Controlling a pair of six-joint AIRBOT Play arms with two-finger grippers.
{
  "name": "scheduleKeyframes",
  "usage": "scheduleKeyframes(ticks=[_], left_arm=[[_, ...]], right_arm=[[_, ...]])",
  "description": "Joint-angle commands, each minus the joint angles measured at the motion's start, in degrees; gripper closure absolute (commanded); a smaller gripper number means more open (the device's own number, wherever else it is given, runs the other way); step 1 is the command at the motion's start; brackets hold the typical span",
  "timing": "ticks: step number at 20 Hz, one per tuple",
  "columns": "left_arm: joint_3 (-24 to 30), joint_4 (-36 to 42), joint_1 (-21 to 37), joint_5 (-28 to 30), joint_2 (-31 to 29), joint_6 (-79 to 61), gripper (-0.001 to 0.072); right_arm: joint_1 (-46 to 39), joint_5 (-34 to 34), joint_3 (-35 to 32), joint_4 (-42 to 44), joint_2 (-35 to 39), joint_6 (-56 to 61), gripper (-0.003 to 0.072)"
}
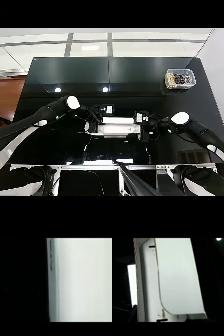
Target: Fold the box and place the chain.
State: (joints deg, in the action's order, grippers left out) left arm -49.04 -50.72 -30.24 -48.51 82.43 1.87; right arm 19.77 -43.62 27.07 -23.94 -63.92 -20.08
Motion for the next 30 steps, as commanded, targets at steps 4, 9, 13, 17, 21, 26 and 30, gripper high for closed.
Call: scheduleKeyframes(ticks=[4,9,13,17,21,26,30], left_arm=[[-0.1,0.0,0.0,0.2,0.0,0.0,0.0684],[-0.1,0.2,0.0,0.2,0.0,0.0,0.0684],[-0.1,0.2,0.0,0.2,0.0,0.0,0.0684],[-0.1,0.3,-0.1,0.2,0.0,0.0,0.0684],[-0.1,0.4,-0.1,0.2,0.0,0.0,0.0684],[-0.1,0.4,-0.1,0.2,0.0,0.0,0.0684],[-0.1,0.4,-0.1,0.2,0.0,0.0,0.0684]], right_arm=[[0.6,0.6,0.0,-0.7,-4.3,-4.3,-0.0030],[0.6,1.0,0.1,-2.3,-4.5,-3.7,-0.0030],[0.6,2.1,0.1,-4.2,-4.6,-1.8,-0.0030],[1.0,3.0,1.2,-5.3,-5.7,1.3,-0.0030],[1.1,2.7,1.8,-5.7,-6.3,1.7,-0.0030],[2.7,3.5,2.1,-8.2,-6.7,3.2,-0.0029],[3.1,4.5,2.1,-8.5,-6.8,4.3,-0.0030]])
